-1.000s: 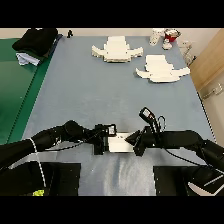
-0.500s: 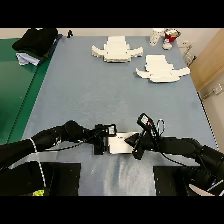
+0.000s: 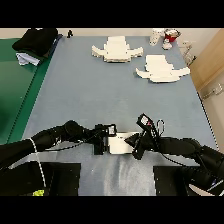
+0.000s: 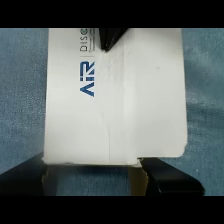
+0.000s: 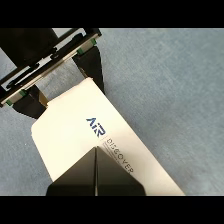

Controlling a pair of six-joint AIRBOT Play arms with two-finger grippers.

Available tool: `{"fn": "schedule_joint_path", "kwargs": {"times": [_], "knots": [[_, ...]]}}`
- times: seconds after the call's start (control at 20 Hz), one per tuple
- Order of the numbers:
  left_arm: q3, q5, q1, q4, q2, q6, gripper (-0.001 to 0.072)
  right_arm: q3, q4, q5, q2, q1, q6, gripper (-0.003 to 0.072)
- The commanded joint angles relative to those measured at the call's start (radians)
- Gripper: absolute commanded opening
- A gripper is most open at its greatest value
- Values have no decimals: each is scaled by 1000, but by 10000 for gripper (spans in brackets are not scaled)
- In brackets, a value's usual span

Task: Fold the box.

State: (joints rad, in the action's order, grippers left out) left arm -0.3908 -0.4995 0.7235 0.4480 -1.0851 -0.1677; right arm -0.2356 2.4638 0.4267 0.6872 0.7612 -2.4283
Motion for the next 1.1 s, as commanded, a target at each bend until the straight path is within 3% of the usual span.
{"fn": "schedule_joint_path", "kwargs": {"times": [0.0,0.15,0.25,0.35,0.45,0.6,0.75,1.05], "knots": [[0,0,0,0,0,0,423,0,0,1,0,1,1,10],[0,0,0,0,0,0,423,0,0,15,-3,1,0,41],[0,0,0,0,0,0,423,-1,-1,28,-3,1,0,162],[0,0,0,0,0,0,424,-18,-37,45,-3,1,0,189],[0,0,0,0,0,0,423,-53,-109,75,-3,1,0,394],[0,0,0,0,0,0,423,-113,-263,109,-3,1,0,609],[0,0,0,0,0,0,423,-168,-377,198,-3,1,-3,609],[0,0,0,0,0,0,423,-180,-384,306,8,40,-176,608]]}}
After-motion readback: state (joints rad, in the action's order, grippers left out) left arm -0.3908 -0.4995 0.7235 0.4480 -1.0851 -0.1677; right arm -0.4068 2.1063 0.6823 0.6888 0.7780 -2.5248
